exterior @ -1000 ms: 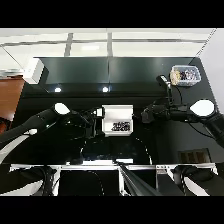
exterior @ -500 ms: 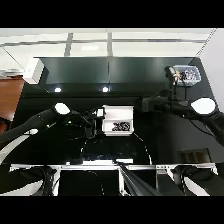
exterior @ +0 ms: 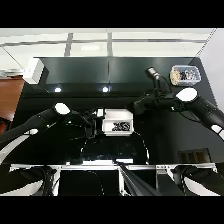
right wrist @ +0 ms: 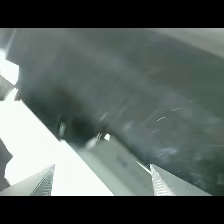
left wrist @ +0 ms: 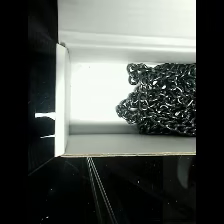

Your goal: Fold the box and place the chain.

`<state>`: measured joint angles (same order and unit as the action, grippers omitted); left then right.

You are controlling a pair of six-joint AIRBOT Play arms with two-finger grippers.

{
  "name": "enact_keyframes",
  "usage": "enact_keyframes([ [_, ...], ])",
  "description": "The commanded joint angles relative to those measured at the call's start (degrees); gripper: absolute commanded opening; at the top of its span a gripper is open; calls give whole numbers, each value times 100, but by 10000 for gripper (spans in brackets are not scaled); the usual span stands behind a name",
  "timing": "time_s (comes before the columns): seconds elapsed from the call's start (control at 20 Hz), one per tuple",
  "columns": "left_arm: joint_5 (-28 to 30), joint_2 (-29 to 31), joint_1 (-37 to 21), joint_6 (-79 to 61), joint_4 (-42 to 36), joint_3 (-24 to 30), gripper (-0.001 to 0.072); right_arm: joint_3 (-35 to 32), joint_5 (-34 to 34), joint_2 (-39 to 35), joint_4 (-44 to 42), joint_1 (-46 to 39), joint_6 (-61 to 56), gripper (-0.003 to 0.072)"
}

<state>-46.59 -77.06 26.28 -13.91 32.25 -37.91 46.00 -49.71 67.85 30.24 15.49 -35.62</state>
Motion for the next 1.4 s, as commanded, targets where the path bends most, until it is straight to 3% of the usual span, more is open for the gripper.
enact_keyframes([
  [0.0,0,-2,4,2,4,-2,349,184,-938,74,730,33,1156,720],
  [0.15,2,-2,4,2,2,-2,349,181,-1082,76,1207,94,1547,720],
  [0.4,0,-2,7,0,4,-2,350,177,-1108,87,1296,584,2107,720],
  [1.1,2,-2,7,0,4,-2,350,116,-1034,195,1484,868,2111,720],
  [1.2,2,-2,4,0,4,-2,350,101,-1027,195,1484,868,2109,499],
  [1.3,2,-2,4,0,4,-2,350,101,-1027,195,1482,868,2107,413],
  [1.35,2,-2,7,0,4,-2,350,101,-1029,195,1482,868,2092,282],
])
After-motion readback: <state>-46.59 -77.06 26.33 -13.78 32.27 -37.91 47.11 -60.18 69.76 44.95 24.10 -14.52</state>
